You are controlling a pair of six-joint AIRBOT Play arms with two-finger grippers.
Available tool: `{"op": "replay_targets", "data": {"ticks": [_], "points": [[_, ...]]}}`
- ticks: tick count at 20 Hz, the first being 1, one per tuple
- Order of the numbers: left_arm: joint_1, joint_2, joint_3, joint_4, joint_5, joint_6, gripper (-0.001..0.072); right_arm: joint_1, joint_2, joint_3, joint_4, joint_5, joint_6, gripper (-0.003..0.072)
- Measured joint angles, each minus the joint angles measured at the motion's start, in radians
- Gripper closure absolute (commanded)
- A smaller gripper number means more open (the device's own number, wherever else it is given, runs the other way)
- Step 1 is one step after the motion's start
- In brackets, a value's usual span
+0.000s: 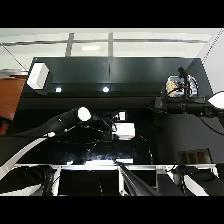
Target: Fold the box and place the chain.
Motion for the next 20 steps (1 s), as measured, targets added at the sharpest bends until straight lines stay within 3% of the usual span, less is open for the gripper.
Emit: {"op": "replay_targets", "data": {"ticks": [2,7,11,13,16,20], "points": [[-0.008,0.005,0.0,0.054,0.0,-0.075,0.0229,0.0,0.0,0.0,0.0,0.0,0.0,0.0666],[0.025,0.072,0.0,0.238,-0.069,-0.308,0.0273,0.0,0.0,0.0,0.0,0.0,0.0,0.0666],[0.169,0.176,0.0,0.42,-0.201,-0.535,0.0274,0.0,0.0,0.0,-0.012,-0.002,0.0,0.0666],[0.293,0.226,0.0,0.504,-0.278,-0.621,0.0273,0.0,0.0,0.0,-0.017,-0.003,0.0,0.0666],[0.556,0.273,-0.001,0.589,-0.367,-0.692,0.0271,0.0,0.0,0.0,-0.022,-0.003,0.0,0.0666],[0.962,0.282,0.0,0.609,-0.356,-0.726,0.027,0.0,0.0,0.0,-0.026,-0.01,-0.001,0.0667]]}}
